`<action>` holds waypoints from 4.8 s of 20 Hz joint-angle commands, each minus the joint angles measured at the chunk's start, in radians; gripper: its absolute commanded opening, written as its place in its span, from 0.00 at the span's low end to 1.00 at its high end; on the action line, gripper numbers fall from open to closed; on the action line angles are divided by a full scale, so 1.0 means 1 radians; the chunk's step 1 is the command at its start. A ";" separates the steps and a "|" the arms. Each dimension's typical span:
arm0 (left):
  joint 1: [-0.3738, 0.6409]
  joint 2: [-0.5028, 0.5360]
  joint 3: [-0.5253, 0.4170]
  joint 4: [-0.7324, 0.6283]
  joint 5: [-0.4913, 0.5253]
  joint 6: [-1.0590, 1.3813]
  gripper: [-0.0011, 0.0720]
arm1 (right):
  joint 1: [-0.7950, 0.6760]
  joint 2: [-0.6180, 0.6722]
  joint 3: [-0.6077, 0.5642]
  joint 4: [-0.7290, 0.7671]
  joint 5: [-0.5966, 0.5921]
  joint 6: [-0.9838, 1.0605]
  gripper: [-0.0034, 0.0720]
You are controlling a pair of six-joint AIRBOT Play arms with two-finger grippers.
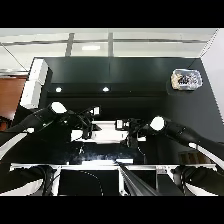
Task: Fold the box and place the chain.
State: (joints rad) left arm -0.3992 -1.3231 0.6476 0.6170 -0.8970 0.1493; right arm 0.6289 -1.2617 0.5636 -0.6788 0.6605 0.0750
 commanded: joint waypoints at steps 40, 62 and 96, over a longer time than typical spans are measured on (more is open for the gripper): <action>-0.185 0.126 0.025 0.096 0.386 -0.633 0.05 | 0.001 0.004 0.001 -0.006 -0.048 -0.005 0.59; 0.365 0.373 -0.140 0.068 -0.306 -0.299 0.88 | 0.001 0.004 0.001 -0.006 -0.048 -0.005 0.59; -0.018 0.332 -0.206 0.160 0.105 -0.130 0.49 | 0.001 0.004 0.001 -0.002 -0.047 -0.004 0.59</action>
State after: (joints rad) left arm -0.4107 -0.9905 0.4412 0.7776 -0.8276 0.0193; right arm 0.6289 -1.2587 0.5636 -0.6804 0.6125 0.0719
